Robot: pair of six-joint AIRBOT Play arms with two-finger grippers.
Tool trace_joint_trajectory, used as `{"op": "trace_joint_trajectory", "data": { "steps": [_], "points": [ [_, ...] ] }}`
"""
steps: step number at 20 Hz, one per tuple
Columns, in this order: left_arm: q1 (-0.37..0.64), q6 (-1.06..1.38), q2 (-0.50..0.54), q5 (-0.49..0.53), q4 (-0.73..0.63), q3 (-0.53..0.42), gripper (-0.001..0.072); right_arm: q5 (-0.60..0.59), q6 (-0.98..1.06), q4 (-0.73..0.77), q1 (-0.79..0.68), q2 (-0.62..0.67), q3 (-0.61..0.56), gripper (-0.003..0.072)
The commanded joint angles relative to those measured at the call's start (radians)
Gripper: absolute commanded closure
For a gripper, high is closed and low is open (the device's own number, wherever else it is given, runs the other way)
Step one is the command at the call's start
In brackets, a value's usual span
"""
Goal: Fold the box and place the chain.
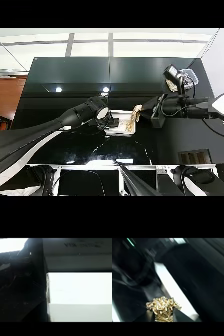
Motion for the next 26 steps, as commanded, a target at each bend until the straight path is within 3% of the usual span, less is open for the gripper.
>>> {"op": "trace_joint_trajectory", "data": {
  "steps": [1, 6, 7, 8, 19, 20, 21, 22, 26],
  "points": [
    [0.000, 0.000, 0.000, 0.000, 0.000, 0.000, 0.0683, 0.014, 0.051, 0.098, 0.031, -0.023, -0.003, 0.0680],
    [0.000, 0.000, 0.000, 0.000, 0.000, 0.000, 0.0683, -0.107, 0.096, 0.090, 0.075, -0.064, -0.135, 0.0661],
    [0.000, 0.000, 0.000, 0.000, 0.000, 0.000, 0.0683, -0.121, 0.110, 0.089, 0.080, -0.066, -0.150, 0.0484],
    [0.000, 0.000, 0.000, 0.000, 0.000, 0.000, 0.0683, -0.124, 0.132, 0.069, 0.079, -0.066, -0.151, 0.0364],
    [0.000, -0.002, 0.003, -0.034, 0.001, 0.005, 0.0676, 0.085, 0.151, 0.004, -0.243, 0.058, -0.088, 0.0364],
    [0.000, -0.005, 0.009, -0.048, 0.001, 0.013, 0.0551, 0.097, 0.151, 0.004, -0.242, 0.058, -0.088, 0.0364],
    [0.000, -0.004, 0.021, -0.057, 0.002, 0.023, 0.0316, 0.101, 0.152, 0.004, -0.242, 0.058, -0.088, 0.0364],
    [0.000, -0.003, 0.040, -0.064, 0.009, 0.032, 0.0145, 0.101, 0.152, 0.004, -0.242, 0.058, -0.088, 0.0364],
    [-0.003, 0.164, 0.156, -0.141, 0.037, 0.040, 0.0135, 0.098, 0.152, 0.004, -0.243, 0.058, -0.088, 0.0364]
  ]
}}
